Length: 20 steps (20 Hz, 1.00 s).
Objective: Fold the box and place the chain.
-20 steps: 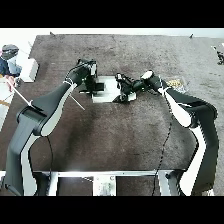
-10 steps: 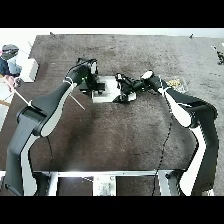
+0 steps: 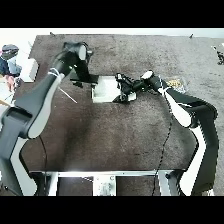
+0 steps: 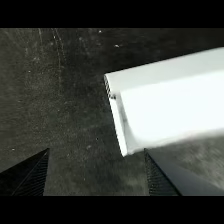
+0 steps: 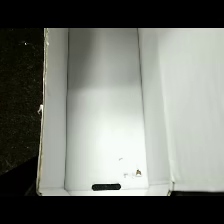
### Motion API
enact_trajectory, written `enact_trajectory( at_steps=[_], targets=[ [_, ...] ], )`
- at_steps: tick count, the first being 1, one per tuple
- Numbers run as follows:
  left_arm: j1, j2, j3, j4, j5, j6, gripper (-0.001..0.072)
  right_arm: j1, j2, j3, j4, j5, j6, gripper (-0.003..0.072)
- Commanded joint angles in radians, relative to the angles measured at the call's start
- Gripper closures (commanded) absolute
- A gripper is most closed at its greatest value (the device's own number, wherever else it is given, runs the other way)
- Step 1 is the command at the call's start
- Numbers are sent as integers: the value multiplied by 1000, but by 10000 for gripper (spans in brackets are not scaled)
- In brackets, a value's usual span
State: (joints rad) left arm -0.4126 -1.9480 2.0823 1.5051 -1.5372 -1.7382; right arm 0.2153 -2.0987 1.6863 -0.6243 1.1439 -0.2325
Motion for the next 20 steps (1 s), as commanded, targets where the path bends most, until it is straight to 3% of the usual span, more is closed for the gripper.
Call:
enact_trajectory(
  at_steps=[1,5,10,15,20],
  targets=[
    [58,67,-6,-141,35,159,61,-1,0,0,0,1,0,245],
    [132,81,-6,-177,55,236,61,-1,0,0,0,0,0,245],
    [199,83,-38,-210,218,447,62,-1,0,0,0,0,0,245],
    [390,83,-185,-813,244,1152,62,-1,0,0,0,0,0,245],
    [481,76,-377,-989,254,1579,62,-1,0,0,0,1,0,245]
  ],
)
